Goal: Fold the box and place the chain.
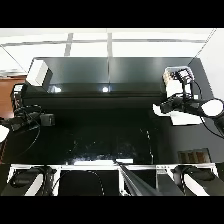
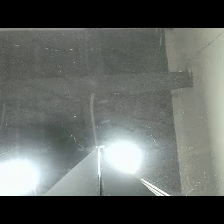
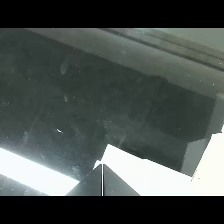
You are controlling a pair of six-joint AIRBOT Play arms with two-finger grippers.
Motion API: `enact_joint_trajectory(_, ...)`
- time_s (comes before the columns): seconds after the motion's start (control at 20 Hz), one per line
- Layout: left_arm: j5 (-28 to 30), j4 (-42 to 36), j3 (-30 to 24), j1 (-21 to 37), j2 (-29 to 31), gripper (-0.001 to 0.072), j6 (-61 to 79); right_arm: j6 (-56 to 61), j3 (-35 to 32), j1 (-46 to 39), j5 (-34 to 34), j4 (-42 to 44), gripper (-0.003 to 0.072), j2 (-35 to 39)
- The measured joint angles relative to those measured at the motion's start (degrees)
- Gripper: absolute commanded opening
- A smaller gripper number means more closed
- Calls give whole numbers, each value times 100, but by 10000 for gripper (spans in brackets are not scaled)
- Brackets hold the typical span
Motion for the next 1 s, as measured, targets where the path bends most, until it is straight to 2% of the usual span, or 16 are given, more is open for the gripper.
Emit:
enact_joint_trajectory(0.6,0,-2,0,0,0,25,0,0,2,0,-2,0,8,0)
enact_joint_trajectory(0.9,149,-26,-2,-2,-24,29,-2,-2,0,0,-251,59,8,-4)
enact_joint_trajectory(0.95,208,-55,-2,-2,-55,113,0,7,0,0,-273,192,19,-7)
enact_joint_trajectory(1.0,264,-94,-4,-2,-109,445,0,37,0,0,-315,380,318,-11)
